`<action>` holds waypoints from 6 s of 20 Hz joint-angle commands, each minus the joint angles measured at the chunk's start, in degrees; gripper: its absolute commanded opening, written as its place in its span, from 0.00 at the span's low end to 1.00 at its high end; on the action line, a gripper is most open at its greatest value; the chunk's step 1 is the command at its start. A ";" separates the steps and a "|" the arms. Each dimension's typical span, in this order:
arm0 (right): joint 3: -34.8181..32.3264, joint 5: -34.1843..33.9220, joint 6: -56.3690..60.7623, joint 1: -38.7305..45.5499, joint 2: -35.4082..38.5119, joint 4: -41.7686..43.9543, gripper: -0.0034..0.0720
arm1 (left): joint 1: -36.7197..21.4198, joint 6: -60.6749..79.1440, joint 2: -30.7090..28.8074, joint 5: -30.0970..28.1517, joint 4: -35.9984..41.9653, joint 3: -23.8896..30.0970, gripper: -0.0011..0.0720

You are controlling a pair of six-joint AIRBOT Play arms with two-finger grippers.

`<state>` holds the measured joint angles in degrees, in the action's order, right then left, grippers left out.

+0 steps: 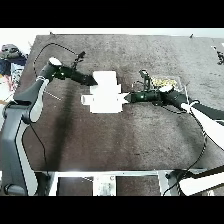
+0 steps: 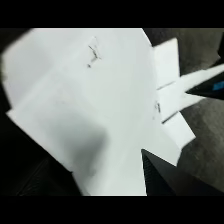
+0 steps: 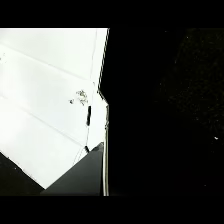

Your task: Fold the box and place the chain.

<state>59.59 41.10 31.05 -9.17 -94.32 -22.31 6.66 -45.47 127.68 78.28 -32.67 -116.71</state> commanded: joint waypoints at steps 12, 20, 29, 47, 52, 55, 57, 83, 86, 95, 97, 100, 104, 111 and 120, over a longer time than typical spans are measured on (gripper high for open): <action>0.04 0.00 -1.53 -0.07 0.02 -0.68 0.06 | -0.04 3.76 1.27 8.98 3.96 -0.07 0.39; 0.04 0.07 -1.53 0.66 1.81 -3.56 0.35 | -0.04 9.40 1.27 11.28 1.99 -0.07 0.03; 0.02 5.81 -1.42 9.33 9.62 -4.55 0.35 | -0.02 38.01 0.74 15.37 8.85 -0.07 0.03; 0.02 5.16 -3.10 9.84 9.62 -8.17 0.36 | 1.77 55.30 -3.98 -1.29 1.55 11.50 0.02; 0.02 5.16 -6.01 9.81 9.62 -8.15 0.36 | 1.75 56.54 -3.93 -3.54 1.84 11.50 0.02; 0.02 5.16 -7.56 9.70 9.60 -8.17 0.64 | 1.75 56.72 -3.87 -4.24 3.30 11.54 0.02; 0.02 5.18 -9.25 9.60 9.60 -8.15 0.68 | 1.75 58.82 -3.87 -4.39 6.91 11.63 0.02; 0.02 -1.46 -52.50 -6.60 1.31 -12.22 0.93 | 1.75 59.01 -3.87 -4.85 4.46 14.75 0.03; 0.02 -2.93 -52.52 -7.13 0.11 -12.22 0.93 | 1.75 59.01 -3.87 -4.83 4.46 14.75 0.03; 2.43 -6.80 -52.63 -7.56 0.35 -12.00 0.94 | 1.75 59.01 -3.87 -4.85 4.46 14.75 0.03; 4.33 -6.82 -52.22 -7.52 0.39 -12.02 0.94 | 1.75 59.01 -3.87 -4.85 4.46 14.75 0.03; 7.13 -2.91 -49.96 -6.19 0.44 -12.04 0.95 | 1.75 59.01 -3.87 -4.85 4.46 14.75 0.03; 9.68 -0.76 -49.92 -3.48 0.31 -12.02 0.98 | 1.75 59.01 -3.87 -4.83 4.46 14.75 0.03; 18.64 11.45 -48.78 -0.83 -6.75 -12.22 0.98 | 1.75 59.01 -3.87 -4.83 4.46 14.75 0.03; 31.54 23.19 -42.66 0.31 -17.38 -15.65 0.99 | 1.75 59.01 -3.87 -4.85 4.46 14.75 0.03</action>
<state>87.48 60.42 -14.31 -9.06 -108.49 -36.01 8.40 13.52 123.76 73.45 -28.18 -101.97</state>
